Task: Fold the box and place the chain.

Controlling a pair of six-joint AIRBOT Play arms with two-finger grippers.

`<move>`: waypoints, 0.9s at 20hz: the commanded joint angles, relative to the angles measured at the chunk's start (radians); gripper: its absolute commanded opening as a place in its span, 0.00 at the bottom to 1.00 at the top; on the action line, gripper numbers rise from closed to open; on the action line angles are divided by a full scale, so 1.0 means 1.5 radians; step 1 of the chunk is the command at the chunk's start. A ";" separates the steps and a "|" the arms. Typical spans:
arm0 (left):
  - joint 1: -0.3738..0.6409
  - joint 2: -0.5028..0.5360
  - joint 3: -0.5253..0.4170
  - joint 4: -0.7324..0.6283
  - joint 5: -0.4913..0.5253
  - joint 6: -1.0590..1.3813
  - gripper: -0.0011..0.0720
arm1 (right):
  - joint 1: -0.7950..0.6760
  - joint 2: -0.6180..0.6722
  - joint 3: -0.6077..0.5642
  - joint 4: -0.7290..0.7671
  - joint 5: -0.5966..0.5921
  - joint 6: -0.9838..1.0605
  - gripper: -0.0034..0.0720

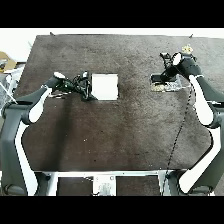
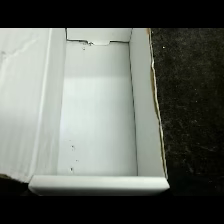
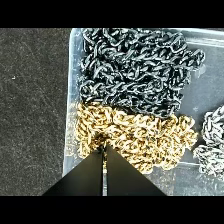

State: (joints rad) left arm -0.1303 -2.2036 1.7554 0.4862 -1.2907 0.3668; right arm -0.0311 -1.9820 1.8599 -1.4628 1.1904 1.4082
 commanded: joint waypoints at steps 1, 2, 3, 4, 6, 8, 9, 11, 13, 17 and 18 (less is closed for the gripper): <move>0.000 -0.001 0.000 0.000 0.000 0.000 0.55 | 0.001 0.005 0.000 0.001 0.006 0.001 0.07; 0.000 -0.001 0.000 0.000 0.000 0.000 0.55 | 0.001 0.009 0.000 0.001 0.011 0.001 0.07; 0.000 -0.001 0.000 0.000 0.000 0.000 0.55 | 0.001 0.016 0.000 0.001 0.014 0.001 0.07; 0.000 -0.001 0.000 0.000 0.000 0.000 0.55 | 0.001 0.026 0.000 0.001 0.016 0.001 0.07; 0.000 -0.001 0.000 0.000 0.000 0.000 0.55 | 0.001 0.052 0.000 0.001 0.017 0.001 0.05; 0.000 -0.001 0.000 0.000 0.000 0.000 0.55 | 0.001 0.085 0.000 0.001 0.017 0.001 0.05; 0.000 -0.001 0.000 0.000 0.000 0.000 0.55 | 0.001 0.102 0.000 0.001 0.017 0.001 0.05; 0.000 -0.001 0.000 0.000 0.000 0.000 0.55 | 0.001 0.142 0.000 0.002 0.017 0.001 0.05; 0.000 -0.001 0.000 0.000 0.000 0.000 0.55 | 0.001 0.191 0.000 0.001 0.016 0.001 0.05; 0.000 -0.001 0.000 0.000 0.000 0.000 0.55 | 0.010 0.303 0.000 0.001 -0.019 -0.002 0.05; 0.000 -0.001 0.000 0.000 0.000 0.000 0.55 | 0.016 0.336 0.000 0.001 -0.048 -0.002 0.05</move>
